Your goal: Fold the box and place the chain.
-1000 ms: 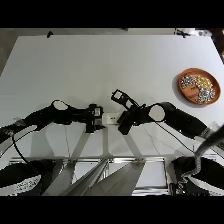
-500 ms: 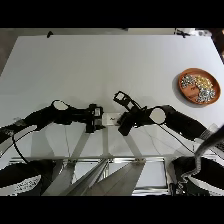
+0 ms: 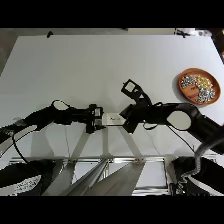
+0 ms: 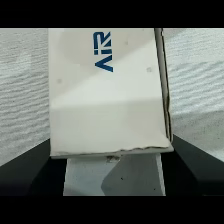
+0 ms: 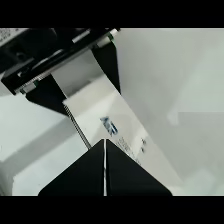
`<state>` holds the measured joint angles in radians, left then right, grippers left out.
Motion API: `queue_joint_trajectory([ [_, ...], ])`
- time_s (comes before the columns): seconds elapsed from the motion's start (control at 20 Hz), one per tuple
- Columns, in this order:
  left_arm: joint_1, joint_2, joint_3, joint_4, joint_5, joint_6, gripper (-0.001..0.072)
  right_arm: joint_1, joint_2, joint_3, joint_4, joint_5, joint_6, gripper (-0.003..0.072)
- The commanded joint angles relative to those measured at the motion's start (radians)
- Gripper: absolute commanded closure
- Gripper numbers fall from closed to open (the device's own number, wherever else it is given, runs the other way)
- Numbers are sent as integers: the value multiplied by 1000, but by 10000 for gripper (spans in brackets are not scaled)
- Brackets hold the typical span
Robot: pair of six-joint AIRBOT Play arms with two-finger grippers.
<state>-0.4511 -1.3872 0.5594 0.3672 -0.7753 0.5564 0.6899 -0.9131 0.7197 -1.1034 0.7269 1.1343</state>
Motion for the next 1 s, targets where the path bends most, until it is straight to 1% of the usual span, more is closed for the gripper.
queue_joint_trajectory([
  [0.0,1,1,0,0,1,0,456,0,92,6,-351,265,424,678],
  [0.05,1,1,0,0,0,0,456,0,89,5,-426,369,510,678],
  [0.15,1,1,0,0,1,0,456,0,83,1,-517,542,623,678],
  [0.2,1,1,0,0,0,0,456,0,81,1,-534,591,651,678],
  [0.25,1,1,0,0,0,0,456,0,81,1,-539,607,668,677],
  [0.55,0,0,0,-7,-27,0,457,0,80,-3,-548,532,703,677],
  [0.65,1,2,0,-72,-71,-3,460,-3,64,-6,-604,537,764,677],
  [0.7,1,3,0,-83,-90,-11,564,-18,47,-6,-612,542,781,677],
  [0.75,1,8,0,-78,-84,-24,700,-42,29,-10,-612,540,780,677],
  [0.85,8,36,0,-71,-30,-139,705,-101,-7,-11,-612,540,780,677],
  [0.95,45,93,0,-14,30,-274,705,-167,-31,-11,-614,525,776,677],
])
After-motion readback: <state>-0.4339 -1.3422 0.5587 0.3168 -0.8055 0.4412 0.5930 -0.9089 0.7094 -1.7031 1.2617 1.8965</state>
